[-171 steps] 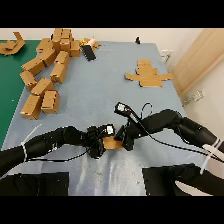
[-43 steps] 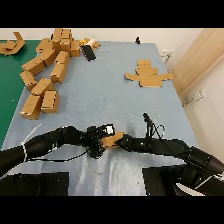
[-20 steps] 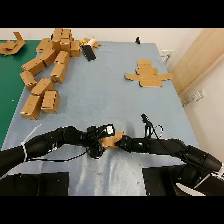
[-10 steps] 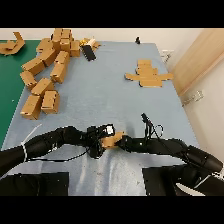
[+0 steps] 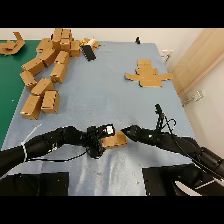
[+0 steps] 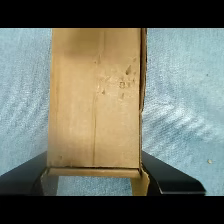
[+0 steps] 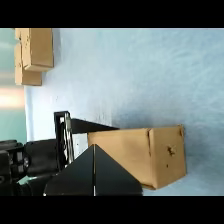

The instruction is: Fold the box.

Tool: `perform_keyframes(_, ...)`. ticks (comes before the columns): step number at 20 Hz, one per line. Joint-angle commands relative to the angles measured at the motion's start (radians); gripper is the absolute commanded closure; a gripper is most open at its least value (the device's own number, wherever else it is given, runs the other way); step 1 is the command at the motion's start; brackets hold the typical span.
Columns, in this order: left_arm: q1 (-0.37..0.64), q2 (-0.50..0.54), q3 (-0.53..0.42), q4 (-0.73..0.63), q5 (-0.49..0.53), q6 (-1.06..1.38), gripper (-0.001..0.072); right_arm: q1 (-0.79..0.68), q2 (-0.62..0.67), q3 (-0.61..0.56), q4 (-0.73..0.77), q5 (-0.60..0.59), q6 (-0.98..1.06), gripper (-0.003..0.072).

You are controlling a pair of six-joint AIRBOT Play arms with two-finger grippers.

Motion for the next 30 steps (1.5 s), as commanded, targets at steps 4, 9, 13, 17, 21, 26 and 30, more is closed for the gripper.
perform_keyframes(4,0.001,0.001,0.0,0.0,0.001,0.0,0.0189,-0.069,0.013,0.001,-0.008,0.014,0.001,0.0685)
perform_keyframes(9,0.001,0.001,0.0,0.0,0.046,0.0,0.0189,-0.07,0.016,0.001,-0.008,0.01,0.009,0.0685)
perform_keyframes(13,0.001,0.001,0.0,0.0,0.061,0.0,0.0189,-0.07,0.016,0.001,-0.009,0.089,0.044,0.0685)
perform_keyframes(17,0.002,0.002,0.0,0.0,0.097,-0.075,0.0189,-0.07,0.014,0.001,-0.008,0.145,0.044,0.0685)
perform_keyframes(21,0.004,0.012,0.004,0.0,0.167,-0.151,0.0189,-0.07,0.014,0.0,-0.01,0.146,0.044,0.0685)
perform_keyframes(26,0.128,0.03,0.041,0.0,0.149,-0.35,0.0189,-0.07,0.016,0.001,-0.011,0.159,0.044,0.0685)
perform_keyframes(30,0.359,0.03,0.072,0.002,0.047,-0.423,0.0189,-0.07,0.016,0.001,-0.011,0.16,0.044,0.0685)
